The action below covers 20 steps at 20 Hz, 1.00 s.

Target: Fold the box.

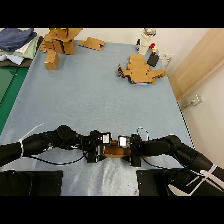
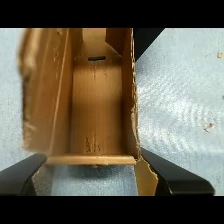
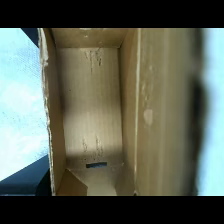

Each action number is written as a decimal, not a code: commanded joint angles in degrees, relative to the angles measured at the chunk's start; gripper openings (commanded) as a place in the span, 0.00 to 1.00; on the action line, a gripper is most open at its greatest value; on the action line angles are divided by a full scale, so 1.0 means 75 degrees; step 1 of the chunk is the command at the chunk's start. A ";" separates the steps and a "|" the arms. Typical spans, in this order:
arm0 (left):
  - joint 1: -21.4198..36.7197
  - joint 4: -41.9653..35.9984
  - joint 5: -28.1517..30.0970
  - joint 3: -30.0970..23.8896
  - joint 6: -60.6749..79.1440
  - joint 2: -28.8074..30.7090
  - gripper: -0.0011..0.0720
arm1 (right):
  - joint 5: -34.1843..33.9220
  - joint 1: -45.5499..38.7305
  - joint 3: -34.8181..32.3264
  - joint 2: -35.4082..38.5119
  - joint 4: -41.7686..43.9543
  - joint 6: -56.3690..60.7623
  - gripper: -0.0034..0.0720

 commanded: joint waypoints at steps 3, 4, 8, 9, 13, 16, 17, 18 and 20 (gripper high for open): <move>-0.0172 0.0160 0.0169 0.0023 -0.0058 -0.0038 0.97 | 0.0000 0.0003 0.0003 0.0003 0.0003 0.0003 0.70; -0.0189 0.0163 0.0216 0.0023 -0.0064 -0.0038 0.86 | 0.0000 0.0003 0.0003 0.0003 0.0003 0.0003 0.70; -0.0189 0.0178 0.0219 0.0023 -0.0073 -0.0038 0.73 | 0.0000 0.0003 0.0003 0.0003 0.0003 0.0003 0.70; -0.0189 0.0178 0.0221 0.0023 -0.0070 -0.0038 0.73 | 0.0000 0.0003 0.0003 0.0003 0.0003 0.0003 0.70; -0.0187 0.0172 0.0219 0.0023 -0.0067 -0.0038 0.73 | 0.0000 0.0003 0.0003 0.0003 0.0003 0.0003 0.70; -0.0175 0.0178 0.0216 0.0023 -0.0064 -0.0038 0.73 | 0.0000 0.0003 0.0003 0.0003 0.0003 0.0003 0.70; -0.0178 0.0178 0.0213 0.0023 -0.0064 -0.0038 0.73 | 0.0000 0.0003 0.0003 0.0003 0.0003 0.0003 0.70; -0.0181 0.0175 0.0213 0.0023 -0.0064 -0.0038 0.73 | 0.0000 0.0003 0.0003 0.0003 0.0003 0.0003 0.70; -0.0181 0.0175 0.0213 0.0023 -0.0064 -0.0038 0.73 | 0.0000 0.0003 0.0003 0.0003 0.0003 0.0003 0.70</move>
